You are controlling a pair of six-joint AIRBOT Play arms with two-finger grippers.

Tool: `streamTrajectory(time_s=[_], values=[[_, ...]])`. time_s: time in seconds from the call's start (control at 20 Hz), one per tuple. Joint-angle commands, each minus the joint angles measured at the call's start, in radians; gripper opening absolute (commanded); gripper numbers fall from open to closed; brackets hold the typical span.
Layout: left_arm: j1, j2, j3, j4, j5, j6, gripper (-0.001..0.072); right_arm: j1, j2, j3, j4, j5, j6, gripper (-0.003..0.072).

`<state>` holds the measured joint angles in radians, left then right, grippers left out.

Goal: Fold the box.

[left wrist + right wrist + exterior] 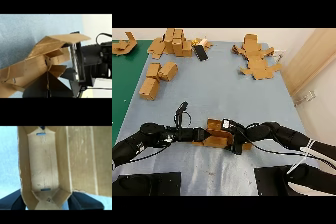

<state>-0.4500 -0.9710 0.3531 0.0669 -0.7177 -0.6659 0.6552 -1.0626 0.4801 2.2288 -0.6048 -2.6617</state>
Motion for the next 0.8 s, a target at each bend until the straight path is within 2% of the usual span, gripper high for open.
streamTrajectory(time_s=[0.0, 0.4, 0.55, 0.75], values=[[0.001, 0.000, 0.000, 0.000, 0.000, 0.000, 0.0010, 0.008, -0.022, 0.001, 0.005, 0.014, 0.002, 0.0720], [0.001, 0.000, 0.000, 0.000, 0.000, 0.000, 0.0010, 0.013, -0.021, 0.001, 0.005, 0.022, -0.064, 0.0711], [0.001, 0.000, -0.001, 0.000, 0.000, 0.000, 0.0010, 0.014, -0.021, 0.002, 0.005, 0.023, -0.074, 0.0652], [0.001, 0.000, -0.001, 0.000, 0.000, 0.000, 0.0010, 0.014, -0.021, 0.003, 0.005, 0.022, -0.129, 0.0652]])
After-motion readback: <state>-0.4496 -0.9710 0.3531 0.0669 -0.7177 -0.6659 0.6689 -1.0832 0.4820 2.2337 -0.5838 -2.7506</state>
